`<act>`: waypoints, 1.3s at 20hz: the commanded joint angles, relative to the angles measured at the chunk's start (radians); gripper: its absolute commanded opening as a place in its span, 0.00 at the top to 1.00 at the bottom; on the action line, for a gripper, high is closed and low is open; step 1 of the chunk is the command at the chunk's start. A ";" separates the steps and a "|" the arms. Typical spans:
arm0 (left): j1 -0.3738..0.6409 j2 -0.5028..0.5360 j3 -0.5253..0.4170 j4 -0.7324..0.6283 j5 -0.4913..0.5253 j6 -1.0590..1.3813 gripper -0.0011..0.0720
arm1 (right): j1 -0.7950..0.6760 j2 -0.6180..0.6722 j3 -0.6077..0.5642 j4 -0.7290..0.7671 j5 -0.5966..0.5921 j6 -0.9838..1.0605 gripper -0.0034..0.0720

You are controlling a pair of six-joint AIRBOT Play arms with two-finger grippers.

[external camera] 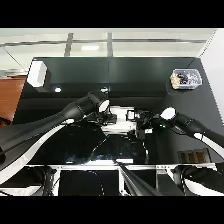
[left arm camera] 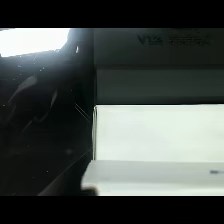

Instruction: Fold the box and place the chain.

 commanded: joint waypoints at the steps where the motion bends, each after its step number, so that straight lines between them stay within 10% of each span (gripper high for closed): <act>1: -0.001 -0.001 0.001 -0.005 0.003 0.001 0.95 | 0.001 0.000 0.001 0.000 0.001 -0.001 0.77; 5: 0.000 -0.001 0.001 -0.004 0.004 0.000 0.95 | 0.001 0.000 0.001 0.002 -0.001 0.000 0.77; 7: 0.000 -0.001 0.001 -0.003 0.003 0.000 0.95 | 0.000 0.002 0.001 0.003 -0.007 0.036 0.01; 21: 0.000 -0.001 0.001 -0.005 -0.001 0.001 0.95 | -0.086 0.174 0.003 -0.177 0.147 0.137 0.03; 24: 0.000 -0.001 0.001 -0.005 -0.002 0.001 0.95 | -0.086 0.161 0.003 -0.172 0.155 0.134 0.42; 26: 0.000 -0.001 0.001 -0.005 0.000 0.001 0.95 | -0.082 0.157 0.003 -0.147 0.158 0.129 0.49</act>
